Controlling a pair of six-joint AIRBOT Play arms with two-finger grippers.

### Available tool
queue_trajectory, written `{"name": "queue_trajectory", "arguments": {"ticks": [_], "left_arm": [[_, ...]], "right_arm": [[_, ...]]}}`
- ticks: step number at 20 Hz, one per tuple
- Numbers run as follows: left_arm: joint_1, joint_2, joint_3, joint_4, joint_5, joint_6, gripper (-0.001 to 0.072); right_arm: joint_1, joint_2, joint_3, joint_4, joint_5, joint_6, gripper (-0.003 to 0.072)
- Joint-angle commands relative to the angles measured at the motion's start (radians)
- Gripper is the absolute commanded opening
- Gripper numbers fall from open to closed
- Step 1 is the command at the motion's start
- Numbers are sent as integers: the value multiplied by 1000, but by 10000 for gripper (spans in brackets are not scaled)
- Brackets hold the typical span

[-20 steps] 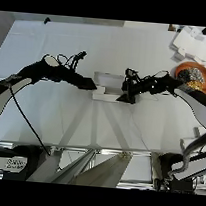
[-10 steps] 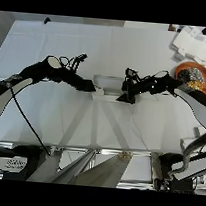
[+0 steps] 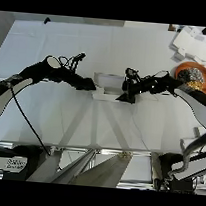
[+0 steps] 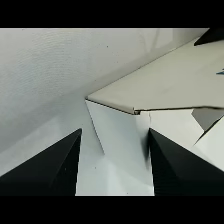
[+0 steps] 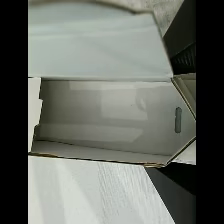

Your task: Fold the box and place the chain.

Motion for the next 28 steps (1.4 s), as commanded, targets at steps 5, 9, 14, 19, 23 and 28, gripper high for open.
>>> {"name": "queue_trajectory", "arguments": {"ticks": [5, 9, 14, 19, 23, 28], "left_arm": [[25, 80, 1, -26, -27, -1, 424], [18, 76, 1, -26, -41, 0, 421], [10, 68, 1, -26, -100, 62, 422], [10, 63, 1, -27, -171, 109, 546], [6, 27, 0, -109, -156, 113, 560], [-24, 0, 0, -135, -77, 112, 560]], "right_arm": [[1, 0, 1, -2, 3, -4, 457], [1, 0, 1, -2, 3, -4, 457], [1, 0, 1, -2, 4, -4, 457], [1, 0, 1, -2, 4, -4, 457], [1, 0, 1, -2, 5, -4, 457], [1, 0, 1, -2, 5, -4, 457]]}}
